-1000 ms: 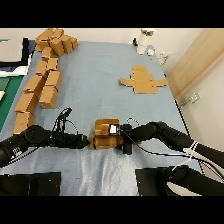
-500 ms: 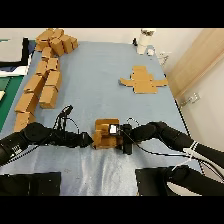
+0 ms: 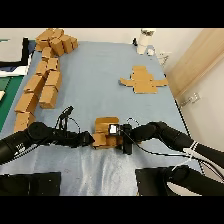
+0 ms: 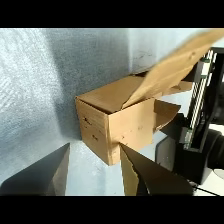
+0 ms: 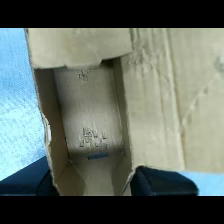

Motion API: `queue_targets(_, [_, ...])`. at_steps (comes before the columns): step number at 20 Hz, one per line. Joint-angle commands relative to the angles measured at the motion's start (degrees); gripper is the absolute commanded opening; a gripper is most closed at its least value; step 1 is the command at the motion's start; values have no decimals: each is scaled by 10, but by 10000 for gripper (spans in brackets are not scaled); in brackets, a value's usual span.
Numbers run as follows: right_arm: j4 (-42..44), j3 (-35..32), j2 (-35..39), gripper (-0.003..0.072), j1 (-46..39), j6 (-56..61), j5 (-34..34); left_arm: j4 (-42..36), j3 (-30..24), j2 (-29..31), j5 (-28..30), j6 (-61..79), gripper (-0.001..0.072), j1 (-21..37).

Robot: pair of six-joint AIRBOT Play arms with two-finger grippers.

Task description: Fold the box.

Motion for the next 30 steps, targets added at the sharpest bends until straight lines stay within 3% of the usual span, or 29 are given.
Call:
queue_targets(1, [0, 0, 0, 553, 0, 0, 0, 4, 8, -2, -3, -12, 494, 0])
queue_targets(8, [0, 0, 0, 554, 0, 0, 0, 122, 38, -24, 12, -112, 493, -61])
queue_targets(17, [0, 0, 0, 554, 0, 0, 0, 171, 110, -82, 1, -190, 491, -97])
queue_targets(23, [0, 0, 0, 554, 0, 0, 0, 379, 191, -130, -67, -400, 490, -158])
queue_targets(30, [0, 0, 0, 554, 0, 0, 0, 390, 247, -205, -70, -497, 489, -215])
